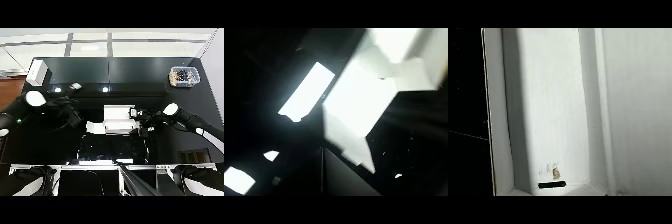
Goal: Fold the box and place the chain.
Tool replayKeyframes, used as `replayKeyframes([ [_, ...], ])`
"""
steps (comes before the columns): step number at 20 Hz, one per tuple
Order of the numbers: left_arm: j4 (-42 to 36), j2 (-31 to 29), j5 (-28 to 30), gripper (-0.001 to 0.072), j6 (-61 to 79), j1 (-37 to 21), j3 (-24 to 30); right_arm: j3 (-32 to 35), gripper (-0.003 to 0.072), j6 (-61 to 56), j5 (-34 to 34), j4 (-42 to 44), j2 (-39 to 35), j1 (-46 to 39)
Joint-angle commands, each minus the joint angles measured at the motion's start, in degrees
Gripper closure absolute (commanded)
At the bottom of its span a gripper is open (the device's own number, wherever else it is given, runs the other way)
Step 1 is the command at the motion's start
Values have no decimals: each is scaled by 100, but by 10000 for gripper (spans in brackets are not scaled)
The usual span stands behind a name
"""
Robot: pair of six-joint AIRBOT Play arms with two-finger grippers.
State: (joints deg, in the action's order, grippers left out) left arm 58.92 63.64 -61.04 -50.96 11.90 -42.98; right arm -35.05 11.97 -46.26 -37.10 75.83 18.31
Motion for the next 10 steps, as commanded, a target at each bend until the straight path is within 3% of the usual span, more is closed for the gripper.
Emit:
replayKeyframes([
  [1,-752,-162,-310,685,-2063,-1069,612,4,666,2,-2,0,2,2],
  [3,-2214,50,-431,686,-1676,-1534,1261,4,666,2,-2,0,2,2],
  [5,-3147,415,-363,688,-1067,-1591,1650,4,666,2,-2,0,2,2],
  [10,-3191,1270,597,689,-953,-514,1475,4,666,2,-2,0,2,2],
])
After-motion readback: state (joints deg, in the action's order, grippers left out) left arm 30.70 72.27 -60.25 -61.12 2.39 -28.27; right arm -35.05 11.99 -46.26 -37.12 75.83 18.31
